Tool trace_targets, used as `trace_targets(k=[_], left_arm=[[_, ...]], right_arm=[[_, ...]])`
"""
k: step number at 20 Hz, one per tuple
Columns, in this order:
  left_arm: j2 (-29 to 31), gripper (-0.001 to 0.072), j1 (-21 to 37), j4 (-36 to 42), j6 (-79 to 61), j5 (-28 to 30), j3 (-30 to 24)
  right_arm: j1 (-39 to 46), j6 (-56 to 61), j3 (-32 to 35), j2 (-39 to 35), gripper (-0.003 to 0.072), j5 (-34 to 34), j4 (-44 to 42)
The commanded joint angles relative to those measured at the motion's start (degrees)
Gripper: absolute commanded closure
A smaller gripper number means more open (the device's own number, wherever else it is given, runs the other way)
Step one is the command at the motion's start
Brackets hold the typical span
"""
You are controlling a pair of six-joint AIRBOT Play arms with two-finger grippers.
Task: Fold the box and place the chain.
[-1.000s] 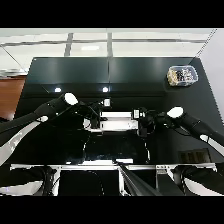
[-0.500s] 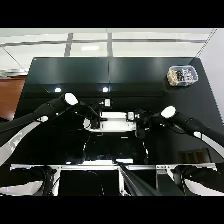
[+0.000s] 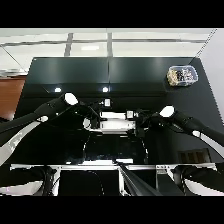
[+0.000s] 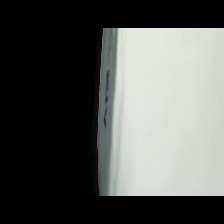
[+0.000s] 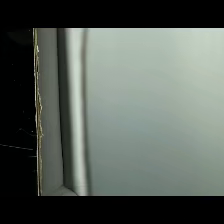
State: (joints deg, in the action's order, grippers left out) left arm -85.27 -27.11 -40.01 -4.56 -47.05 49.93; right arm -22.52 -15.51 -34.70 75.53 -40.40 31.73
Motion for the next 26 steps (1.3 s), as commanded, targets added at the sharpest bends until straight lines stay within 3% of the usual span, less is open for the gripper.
trace_targets(k=[1, 3, 4, 5, 6, 7, 10, 13, 14, 15, 16, 17, 19, 21, 24, 26], left_arm=[[0.0, 0.0682, 0.0, 0.0, 0.0, 0.1, 0.0], [0.1, 0.0674, 0.1, 0.0, 0.1, 0.0, 0.0], [0.5, 0.0504, 0.2, -0.1, 0.3, 0.0, 0.0], [1.2, 0.0226, 0.6, 0.0, 0.6, 0.0, 0.1], [2.4, 0.0025, 1.3, -0.1, 3.0, -0.1, 0.1], [4.0, -0.0006, 2.2, -0.8, 6.6, -0.7, 0.1], [10.5, 0.0, 5.8, -10.2, 18.6, -6.4, 0.1], [17.0, 0.0064, 9.7, -19.5, 35.4, -17.8, 0.1], [17.9, 0.0201, 10.6, -19.5, 40.2, -22.4, 0.1], [17.9, 0.0434, 10.8, -18.4, 44.2, -26.9, 0.0], [17.7, 0.0679, 10.6, -14.8, 45.2, -31.2, -0.6], [17.4, 0.0682, 9.8, -9.0, 44.8, -33.1, -2.1], [16.4, 0.0683, 6.8, 1.6, 42.7, -30.0, -6.0], [14.6, 0.0683, 3.0, 9.7, 38.0, -21.3, -8.2], [14.1, 0.0683, 0.8, 18.2, 34.2, -0.2, -8.0], [14.0, 0.0683, 1.1, 18.1, 34.3, 11.5, -7.5]], right_arm=[[-0.1, 0.2, -0.1, 0.0, 0.0146, 0.2, 0.3], [-0.1, 0.2, -0.1, 0.0, 0.0146, 0.2, 0.2], [-0.1, 0.2, -0.1, 0.0, 0.0146, 0.2, 0.2], [-0.1, 0.2, -0.1, 0.0, 0.0146, 0.2, 0.3], [-0.1, 0.2, -0.1, 0.0, 0.0146, 0.2, 0.3], [-0.1, 0.2, -0.1, 0.0, 0.0147, 0.2, 0.3], [-0.1, 0.1, -0.1, 0.0, 0.0147, 0.2, 0.3], [-0.1, 0.1, -0.1, 0.0, 0.0148, 0.2, 0.3], [-0.1, 0.1, -0.1, 0.0, 0.0151, 0.2, 0.3], [-0.1, 0.1, -0.1, 0.0, 0.0249, 0.1, 0.3], [-0.1, 0.1, -0.1, 0.0, 0.0262, 0.1, 0.3], [-0.1, 0.1, -0.1, 0.0, 0.0262, 0.2, 0.3], [-0.1, 0.1, -0.1, 0.0, 0.0262, 0.1, 0.3], [-0.1, 0.1, -0.1, 0.0, 0.0262, 0.2, 0.3], [-0.1, 0.1, -0.1, 0.0, 0.0262, 0.2, 0.3], [-0.1, 0.1, -0.1, 0.0, 0.0262, 0.2, 0.3]])
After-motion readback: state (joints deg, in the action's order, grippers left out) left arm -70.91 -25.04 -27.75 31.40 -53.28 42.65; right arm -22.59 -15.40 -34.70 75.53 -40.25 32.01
